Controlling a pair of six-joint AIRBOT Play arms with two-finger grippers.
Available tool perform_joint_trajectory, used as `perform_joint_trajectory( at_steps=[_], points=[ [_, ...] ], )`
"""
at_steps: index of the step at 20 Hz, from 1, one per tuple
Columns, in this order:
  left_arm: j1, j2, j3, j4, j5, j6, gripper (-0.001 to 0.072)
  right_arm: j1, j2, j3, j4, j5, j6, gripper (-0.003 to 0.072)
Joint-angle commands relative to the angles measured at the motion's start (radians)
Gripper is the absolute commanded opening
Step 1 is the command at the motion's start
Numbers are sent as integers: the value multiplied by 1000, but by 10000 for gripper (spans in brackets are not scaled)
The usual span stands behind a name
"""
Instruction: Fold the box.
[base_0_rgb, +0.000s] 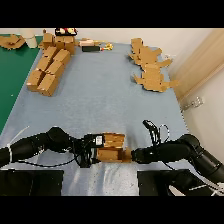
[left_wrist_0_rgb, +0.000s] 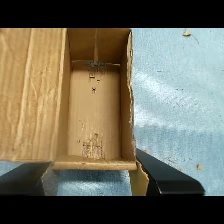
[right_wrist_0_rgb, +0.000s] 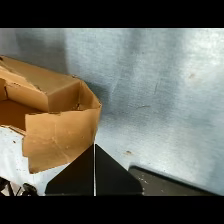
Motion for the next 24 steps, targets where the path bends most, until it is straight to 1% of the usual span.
perform_joint_trajectory(
  at_steps=[1,7,12,18,19,20,22,23,24],
  points=[
    [0,0,1,1,-1,0,508,0,-1,0,21,50,0,0],
    [0,0,1,1,0,0,508,0,-56,0,97,113,-66,1],
    [0,0,1,1,0,0,508,-1,-57,10,63,76,-71,3],
    [0,0,1,1,0,0,508,0,-58,15,73,90,-71,5],
    [0,0,1,1,0,0,508,0,-58,15,74,98,-71,66],
    [0,0,1,1,0,0,508,0,-58,15,74,105,-71,184],
    [0,0,1,1,0,0,508,0,-58,15,74,111,-71,445],
    [0,0,1,1,0,0,508,0,-58,15,74,111,-71,483],
    [0,0,1,1,0,0,509,0,-58,15,74,108,-71,482]
  ],
)
